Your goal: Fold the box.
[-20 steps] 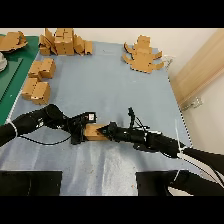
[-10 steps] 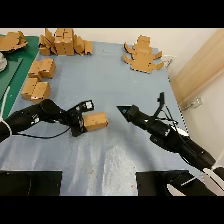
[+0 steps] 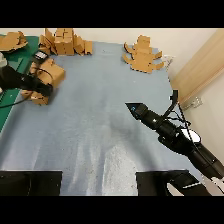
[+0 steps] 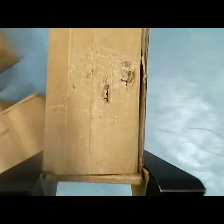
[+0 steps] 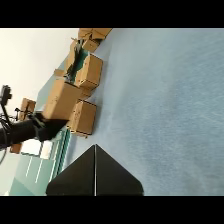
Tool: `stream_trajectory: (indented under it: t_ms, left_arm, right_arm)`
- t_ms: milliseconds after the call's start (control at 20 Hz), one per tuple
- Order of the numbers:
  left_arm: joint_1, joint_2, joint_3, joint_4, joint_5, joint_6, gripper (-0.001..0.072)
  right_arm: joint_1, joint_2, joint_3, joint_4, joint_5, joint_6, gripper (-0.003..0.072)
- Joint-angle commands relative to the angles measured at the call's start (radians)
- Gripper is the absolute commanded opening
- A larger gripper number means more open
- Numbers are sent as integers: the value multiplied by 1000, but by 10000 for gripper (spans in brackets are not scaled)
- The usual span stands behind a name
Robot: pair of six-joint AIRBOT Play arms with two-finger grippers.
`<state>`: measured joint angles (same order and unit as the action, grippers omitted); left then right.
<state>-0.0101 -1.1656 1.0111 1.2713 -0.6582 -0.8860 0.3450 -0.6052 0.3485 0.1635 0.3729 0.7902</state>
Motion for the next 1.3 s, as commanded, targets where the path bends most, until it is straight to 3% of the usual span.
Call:
stream_trajectory:
  t_ms: [0, 200, 650, 1000, 1100, 1250]
  left_arm:
    - [167, 1, 74, 63, -60, -111, 409]
    - [265, -12, 71, 63, -87, -127, 409]
    - [274, -97, 74, 63, -130, -126, 408]
    - [280, -20, 70, 144, -421, -129, 407]
    - [322, 22, 11, 119, -436, -146, 408]
    - [393, 119, -150, 48, -372, -64, 408]
  right_arm:
    - [-2, 6, 1, -57, -12, 42, 4]
    - [-2, 6, 1, -57, -16, 42, 4]
    - [-2, 6, 1, -56, -15, 44, 4]
    - [-2, 6, 1, -71, -16, 43, 4]
    - [-2, 6, 1, -75, -14, 43, 4]
    - [-1, 6, 1, -111, -11, 43, 4]
